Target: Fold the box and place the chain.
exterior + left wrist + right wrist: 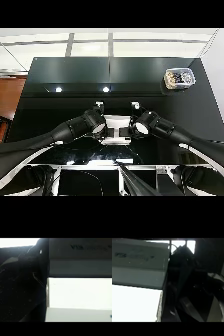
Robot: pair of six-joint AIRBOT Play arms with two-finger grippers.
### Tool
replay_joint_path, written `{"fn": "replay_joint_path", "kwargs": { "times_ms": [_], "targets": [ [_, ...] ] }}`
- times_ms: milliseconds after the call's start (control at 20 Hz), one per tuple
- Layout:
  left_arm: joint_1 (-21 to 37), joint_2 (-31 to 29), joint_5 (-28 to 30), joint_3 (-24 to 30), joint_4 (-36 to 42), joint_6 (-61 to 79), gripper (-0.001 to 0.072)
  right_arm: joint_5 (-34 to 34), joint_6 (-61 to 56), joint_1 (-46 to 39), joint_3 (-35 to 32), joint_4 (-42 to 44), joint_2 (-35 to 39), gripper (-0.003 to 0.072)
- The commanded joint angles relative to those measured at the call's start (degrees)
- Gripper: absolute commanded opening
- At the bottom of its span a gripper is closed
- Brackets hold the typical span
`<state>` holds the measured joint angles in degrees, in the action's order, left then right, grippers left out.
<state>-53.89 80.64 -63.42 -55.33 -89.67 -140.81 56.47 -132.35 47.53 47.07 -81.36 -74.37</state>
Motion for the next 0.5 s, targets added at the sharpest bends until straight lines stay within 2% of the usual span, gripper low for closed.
{"fn": "replay_joint_path", "kwargs": {
  "times_ms": [0, 150, 200, 250, 300, 350, 400, 450],
  "targets": [
    [0.0, 0.0, -0.1, 0.0, -0.1, 0.0, 0.0026, 0.3, -0.5, 0.1, 0.1, 0.9, -1.2, 0.0307],
    [0.0, 0.0, -0.1, 0.0, -0.1, 0.0, 0.0026, 0.3, -0.6, 0.1, 0.3, 1.4, -1.5, 0.0303],
    [0.0, 0.0, -0.1, 0.0, -0.1, 0.0, 0.0026, 0.3, -0.5, 0.1, 0.7, 1.1, -1.5, 0.0189],
    [0.0, 0.0, -0.1, 0.0, -0.1, 0.0, 0.0026, 0.2, -0.5, 0.1, 0.9, 0.9, -1.5, 0.0188],
    [0.0, 0.0, -0.1, 0.0, -0.1, 0.0, 0.0026, 0.1, -0.5, 0.1, 1.3, 0.7, -1.6, 0.0127],
    [0.0, 0.0, -0.1, 0.0, -0.1, 0.0, 0.0026, 0.1, -0.5, 0.1, 1.6, 0.5, -1.6, 0.0119],
    [0.0, 0.0, -0.1, 0.0, -0.1, 0.0, 0.0026, 0.1, -0.5, 0.1, 1.9, 0.5, -1.6, 0.0039],
    [0.0, 0.0, -0.1, 0.0, -0.1, 0.0, 0.0026, 0.0, -0.5, 0.1, 2.1, 0.5, -1.6, 0.0014]
  ]
}}
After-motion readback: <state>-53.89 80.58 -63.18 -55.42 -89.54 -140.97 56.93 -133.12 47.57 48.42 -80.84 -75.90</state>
